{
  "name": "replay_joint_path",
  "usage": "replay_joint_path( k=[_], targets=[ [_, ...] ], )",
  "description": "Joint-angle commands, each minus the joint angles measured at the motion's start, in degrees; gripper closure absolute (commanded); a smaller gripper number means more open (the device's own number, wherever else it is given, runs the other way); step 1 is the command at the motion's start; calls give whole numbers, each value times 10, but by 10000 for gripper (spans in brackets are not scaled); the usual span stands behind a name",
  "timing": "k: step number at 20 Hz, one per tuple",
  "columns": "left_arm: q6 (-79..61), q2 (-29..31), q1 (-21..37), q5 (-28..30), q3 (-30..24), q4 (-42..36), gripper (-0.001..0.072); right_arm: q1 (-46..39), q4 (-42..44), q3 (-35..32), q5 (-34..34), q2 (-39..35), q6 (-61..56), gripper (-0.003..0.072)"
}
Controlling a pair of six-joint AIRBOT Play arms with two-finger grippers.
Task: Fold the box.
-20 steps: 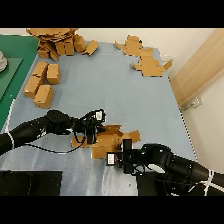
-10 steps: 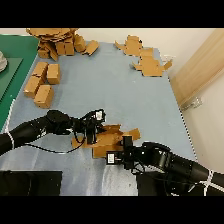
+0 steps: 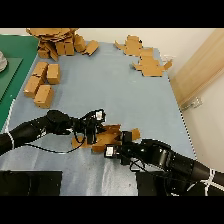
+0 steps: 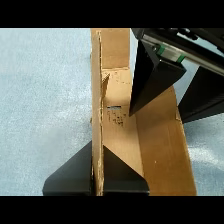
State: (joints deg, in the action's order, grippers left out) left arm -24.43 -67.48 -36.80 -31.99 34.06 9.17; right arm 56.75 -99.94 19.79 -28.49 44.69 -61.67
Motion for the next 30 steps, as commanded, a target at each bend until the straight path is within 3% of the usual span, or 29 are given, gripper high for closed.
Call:
replay_joint_path(
  k=[1,8,9,10,14,23,27,30],
  targets=[
    [0,0,0,0,0,0,698,0,-5,3,-13,0,-11,176],
    [0,0,0,0,0,0,698,0,11,3,-17,0,-14,176],
    [0,0,0,0,0,0,698,0,13,3,-19,0,-14,151],
    [0,0,0,0,0,0,698,-2,15,3,-25,0,-26,-34],
    [0,0,0,0,0,0,698,-54,34,4,-22,-5,-78,-32],
    [0,0,0,0,0,0,698,-59,2,4,-23,-48,-77,-32],
    [0,0,0,0,0,0,698,-84,-6,4,9,-48,-76,-31],
    [0,0,0,0,0,0,698,-101,52,4,15,-47,-5,-32]
  ],
)
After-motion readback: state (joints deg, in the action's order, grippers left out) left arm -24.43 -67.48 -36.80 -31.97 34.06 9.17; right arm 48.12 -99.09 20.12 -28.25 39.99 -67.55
